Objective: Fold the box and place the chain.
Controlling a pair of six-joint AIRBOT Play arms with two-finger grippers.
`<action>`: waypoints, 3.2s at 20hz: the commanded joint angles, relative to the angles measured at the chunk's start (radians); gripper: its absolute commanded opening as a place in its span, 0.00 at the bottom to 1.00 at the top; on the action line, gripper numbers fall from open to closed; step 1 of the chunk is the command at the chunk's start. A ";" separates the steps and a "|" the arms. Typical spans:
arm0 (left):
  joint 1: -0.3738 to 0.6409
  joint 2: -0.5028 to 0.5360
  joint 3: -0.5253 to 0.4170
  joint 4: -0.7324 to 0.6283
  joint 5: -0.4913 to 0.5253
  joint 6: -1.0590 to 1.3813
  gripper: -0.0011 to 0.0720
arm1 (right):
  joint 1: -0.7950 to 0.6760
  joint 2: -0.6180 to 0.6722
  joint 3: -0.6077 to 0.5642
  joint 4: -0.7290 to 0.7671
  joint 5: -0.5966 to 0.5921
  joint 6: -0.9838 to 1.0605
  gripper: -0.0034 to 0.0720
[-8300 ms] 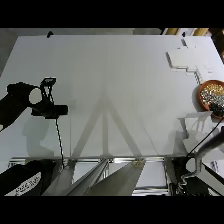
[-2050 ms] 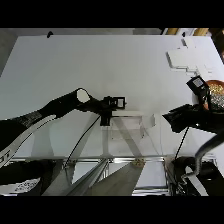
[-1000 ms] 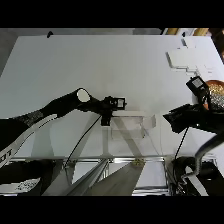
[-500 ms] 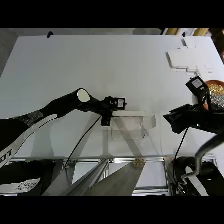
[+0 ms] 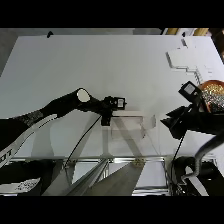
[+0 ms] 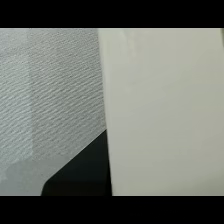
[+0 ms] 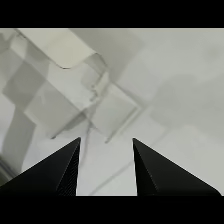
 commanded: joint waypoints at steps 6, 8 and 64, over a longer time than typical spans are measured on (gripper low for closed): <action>-0.001 -0.001 0.000 0.000 0.001 0.000 0.03 | 0.185 -0.222 -0.052 0.138 0.006 -0.488 0.20; -0.001 -0.001 0.000 0.000 0.001 0.000 0.03 | 0.261 -0.294 -0.052 0.062 0.007 -0.487 0.06; -0.001 -0.001 0.000 0.000 0.001 0.000 0.03 | 0.035 -0.589 -0.196 0.478 -0.306 -1.228 0.90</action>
